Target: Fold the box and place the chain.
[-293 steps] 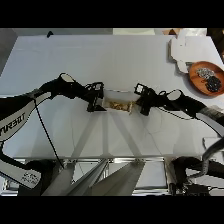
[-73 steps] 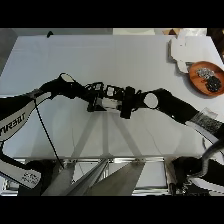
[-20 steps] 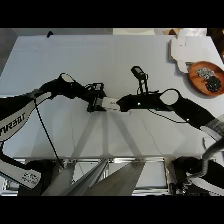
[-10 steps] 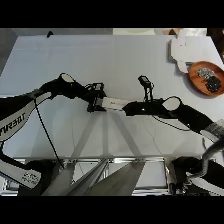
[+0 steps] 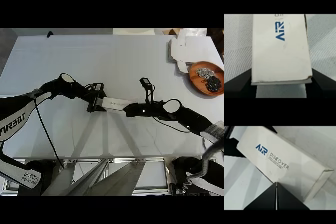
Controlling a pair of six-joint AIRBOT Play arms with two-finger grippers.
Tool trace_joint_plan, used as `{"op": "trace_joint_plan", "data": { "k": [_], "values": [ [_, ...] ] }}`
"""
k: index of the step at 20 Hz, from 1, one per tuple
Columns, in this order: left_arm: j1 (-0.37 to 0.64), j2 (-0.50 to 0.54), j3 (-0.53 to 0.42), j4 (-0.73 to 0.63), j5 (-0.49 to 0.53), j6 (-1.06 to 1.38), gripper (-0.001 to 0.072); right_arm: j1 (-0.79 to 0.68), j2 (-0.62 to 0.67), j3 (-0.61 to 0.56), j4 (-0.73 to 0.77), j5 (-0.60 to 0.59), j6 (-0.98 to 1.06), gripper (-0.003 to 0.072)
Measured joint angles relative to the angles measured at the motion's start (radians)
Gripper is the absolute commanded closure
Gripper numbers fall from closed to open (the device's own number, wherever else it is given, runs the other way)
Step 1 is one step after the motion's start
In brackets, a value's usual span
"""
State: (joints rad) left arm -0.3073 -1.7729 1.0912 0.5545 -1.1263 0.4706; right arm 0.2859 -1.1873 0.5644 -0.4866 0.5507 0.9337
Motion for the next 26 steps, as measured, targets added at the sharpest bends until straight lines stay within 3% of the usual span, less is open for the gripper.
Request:
{"op": "trace_joint_plan", "data": {
  "k": [9,20,26],
  "values": [
    [0.000,0.000,0.000,0.000,0.000,0.000,0.0374,0.073,0.011,0.121,0.059,-0.046,-0.045,0.0677],
    [0.000,0.000,0.000,0.000,0.000,0.000,0.0374,0.220,-0.188,0.214,0.066,-0.174,-0.003,0.0679],
    [0.000,0.000,0.000,0.002,0.000,0.001,0.0374,0.233,-0.229,0.228,0.068,-0.190,0.010,0.0679]
  ]
}}
